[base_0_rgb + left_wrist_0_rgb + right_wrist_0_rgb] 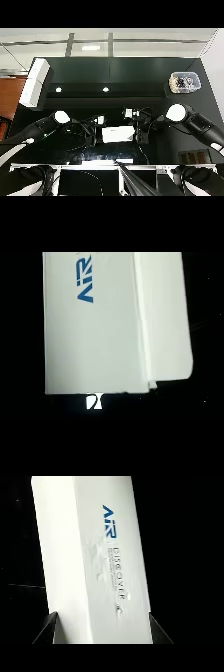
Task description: Fold the box and place the chain.
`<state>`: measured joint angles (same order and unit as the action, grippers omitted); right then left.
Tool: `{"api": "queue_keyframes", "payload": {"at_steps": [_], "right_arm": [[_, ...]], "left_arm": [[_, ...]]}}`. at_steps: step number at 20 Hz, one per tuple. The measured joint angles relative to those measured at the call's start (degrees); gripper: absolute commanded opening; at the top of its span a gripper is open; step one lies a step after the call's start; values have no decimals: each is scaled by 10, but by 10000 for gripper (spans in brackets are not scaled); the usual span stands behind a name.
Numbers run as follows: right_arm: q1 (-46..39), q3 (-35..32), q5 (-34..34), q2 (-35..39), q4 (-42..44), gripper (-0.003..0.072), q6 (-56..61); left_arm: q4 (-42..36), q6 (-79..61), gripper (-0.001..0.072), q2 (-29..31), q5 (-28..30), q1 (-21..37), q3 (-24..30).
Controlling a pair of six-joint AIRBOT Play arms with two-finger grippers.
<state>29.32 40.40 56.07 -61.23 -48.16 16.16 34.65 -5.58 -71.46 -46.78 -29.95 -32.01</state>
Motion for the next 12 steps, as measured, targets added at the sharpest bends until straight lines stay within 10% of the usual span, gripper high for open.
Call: {"api": "queue_keyframes", "payload": {"at_steps": [3, 5, 12], "right_arm": [[4, 0, -29, 1, -10, 676, 15], [5, 0, -38, 1, -13, 433, 24], [6, 0, -22, 1, -18, 432, 39]], "left_arm": [[0, 0, 275, 0, 0, 0, 0], [0, 0, 276, 0, 0, 0, 0], [0, 1, 276, 0, 0, 0, 0]]}}
